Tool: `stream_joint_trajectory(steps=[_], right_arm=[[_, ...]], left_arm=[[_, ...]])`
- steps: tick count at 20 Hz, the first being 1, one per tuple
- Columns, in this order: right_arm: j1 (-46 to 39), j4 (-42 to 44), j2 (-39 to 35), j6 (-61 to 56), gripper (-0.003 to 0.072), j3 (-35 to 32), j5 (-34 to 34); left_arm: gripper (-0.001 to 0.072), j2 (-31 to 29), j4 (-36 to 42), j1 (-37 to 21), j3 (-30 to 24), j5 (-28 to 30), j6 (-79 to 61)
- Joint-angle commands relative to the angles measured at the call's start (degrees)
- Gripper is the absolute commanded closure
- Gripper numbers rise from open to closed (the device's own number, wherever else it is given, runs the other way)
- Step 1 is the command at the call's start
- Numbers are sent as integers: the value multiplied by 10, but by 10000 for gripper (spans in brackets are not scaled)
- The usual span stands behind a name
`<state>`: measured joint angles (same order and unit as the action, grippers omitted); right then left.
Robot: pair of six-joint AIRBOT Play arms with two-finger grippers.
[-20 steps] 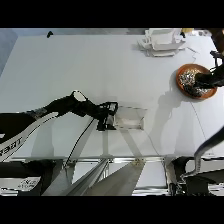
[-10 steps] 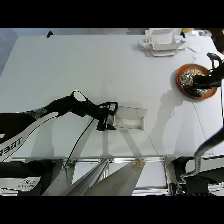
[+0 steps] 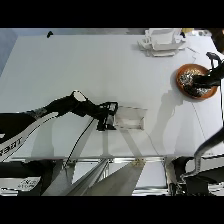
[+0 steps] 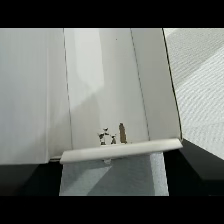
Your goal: Fold the box and place the chain.
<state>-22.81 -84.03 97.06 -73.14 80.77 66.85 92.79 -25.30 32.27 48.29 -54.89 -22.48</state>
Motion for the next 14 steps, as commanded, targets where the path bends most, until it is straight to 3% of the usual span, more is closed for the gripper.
stream_joint_trajectory(steps=[1,4,5,10,14], right_arm=[[0,1,10,2,489,0,6],[0,1,11,2,566,0,5],[0,0,11,2,648,0,5],[0,-8,-16,20,670,0,32],[0,8,-105,18,670,0,43]], left_arm=[[627,0,0,0,0,0,0],[627,0,0,0,0,0,0],[627,0,0,0,0,0,0],[627,0,0,0,0,0,0],[627,0,0,0,0,0,0]])
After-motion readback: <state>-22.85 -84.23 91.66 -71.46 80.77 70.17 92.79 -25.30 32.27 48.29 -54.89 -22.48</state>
